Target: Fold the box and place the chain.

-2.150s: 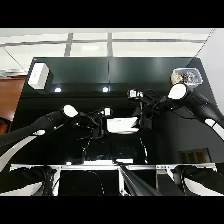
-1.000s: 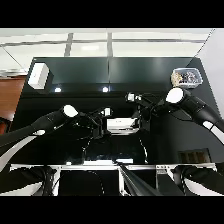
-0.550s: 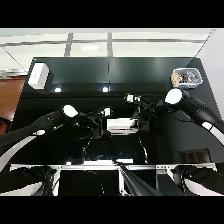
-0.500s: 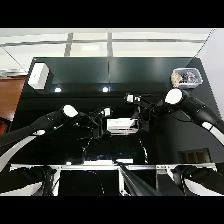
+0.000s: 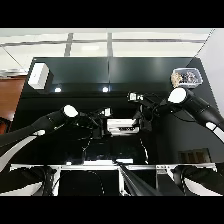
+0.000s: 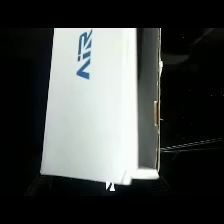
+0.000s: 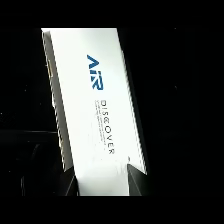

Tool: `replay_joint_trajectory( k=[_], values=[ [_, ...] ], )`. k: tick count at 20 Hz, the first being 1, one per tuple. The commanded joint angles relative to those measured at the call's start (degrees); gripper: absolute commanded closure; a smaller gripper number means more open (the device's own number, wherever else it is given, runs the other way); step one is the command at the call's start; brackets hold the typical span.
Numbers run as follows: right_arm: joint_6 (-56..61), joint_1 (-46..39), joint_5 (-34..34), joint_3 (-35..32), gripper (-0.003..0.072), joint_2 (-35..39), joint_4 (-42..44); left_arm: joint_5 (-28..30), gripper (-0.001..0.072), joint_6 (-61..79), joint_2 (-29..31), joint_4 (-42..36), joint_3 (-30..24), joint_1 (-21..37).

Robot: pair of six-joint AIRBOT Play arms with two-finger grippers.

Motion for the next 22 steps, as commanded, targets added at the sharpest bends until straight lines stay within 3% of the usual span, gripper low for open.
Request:
replay_joint_trajectory(
  k=[1, 2, 7, 12, 13, 14, 22],
  values=[
    [0.0, -0.3, 1.7, 0.0, 0.0379, 0.2, -2.0, 0.0, 0.031, 0.0, 0.0, 0.0, 0.0, 0.0],
    [0.0, -0.4, 1.9, 0.0, 0.0446, 0.2, -2.7, 0.1, 0.031, 0.0, 0.0, 0.0, 0.0, 0.0],
    [0.0, -0.4, 3.5, 0.0, 0.0455, 0.2, -2.6, 0.2, 0.031, 0.0, 0.0, 0.0, 0.0, 0.0],
    [0.0, -0.4, 3.7, 0.0, 0.041, 0.2, -3.8, 0.2, 0.031, 0.0, 0.0, 0.0, 0.0, 0.0],
    [0.0, -0.4, 3.4, 0.0, 0.0321, 0.2, -3.8, 0.2, 0.031, 0.0, 0.0, 0.0, 0.0, 0.0],
    [0.0, -0.4, 3.3, 0.0, 0.0307, 0.2, -3.8, 0.2, 0.031, 0.0, 0.0, 0.0, 0.0, 0.0],
    [0.0, -0.4, 3.4, 0.0, 0.0307, 0.9, -3.8, 0.2, 0.031, 0.0, 0.0, 0.1, 0.0, 0.0]
  ],
)
